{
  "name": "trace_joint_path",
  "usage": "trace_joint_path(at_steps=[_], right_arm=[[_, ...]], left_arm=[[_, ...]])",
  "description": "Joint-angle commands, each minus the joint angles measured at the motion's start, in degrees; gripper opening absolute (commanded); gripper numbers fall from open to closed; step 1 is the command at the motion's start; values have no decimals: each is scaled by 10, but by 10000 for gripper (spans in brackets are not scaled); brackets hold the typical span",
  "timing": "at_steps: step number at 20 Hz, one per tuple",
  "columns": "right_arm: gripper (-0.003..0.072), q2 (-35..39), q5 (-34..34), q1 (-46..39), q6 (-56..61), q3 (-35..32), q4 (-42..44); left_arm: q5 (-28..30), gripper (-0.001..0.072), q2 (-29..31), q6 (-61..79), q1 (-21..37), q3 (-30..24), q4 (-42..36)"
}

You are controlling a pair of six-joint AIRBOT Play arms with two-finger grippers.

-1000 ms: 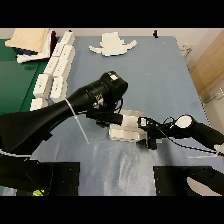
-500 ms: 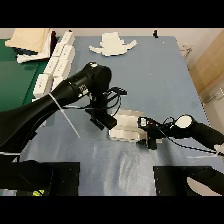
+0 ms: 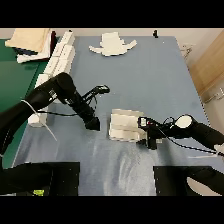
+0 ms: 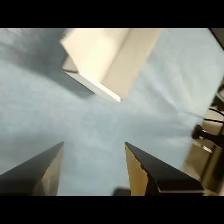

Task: Fold the box.

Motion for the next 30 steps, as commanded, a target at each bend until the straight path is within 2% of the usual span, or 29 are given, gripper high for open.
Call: trace_joint_path(at_steps=[1,2,5,7,9,14,26,30], right_arm=[[547,0,0,0,0,0,0],[547,0,0,0,0,0,0],[547,0,0,0,0,0,0],[547,0,0,0,0,0,0],[547,0,0,0,0,0,0],[547,0,0,0,0,0,0],[547,0,0,0,0,0,0],[547,0,0,0,0,0,0]], left_arm=[[120,631,8,228,42,-73,-52],[144,697,8,290,42,-93,-66],[200,697,8,459,41,-152,-168],[203,697,8,579,39,-185,-234],[209,697,8,654,31,-209,-262],[257,697,5,650,-4,-217,-311],[265,697,-15,650,-53,-217,-315],[286,697,-15,617,-56,-218,-313]])
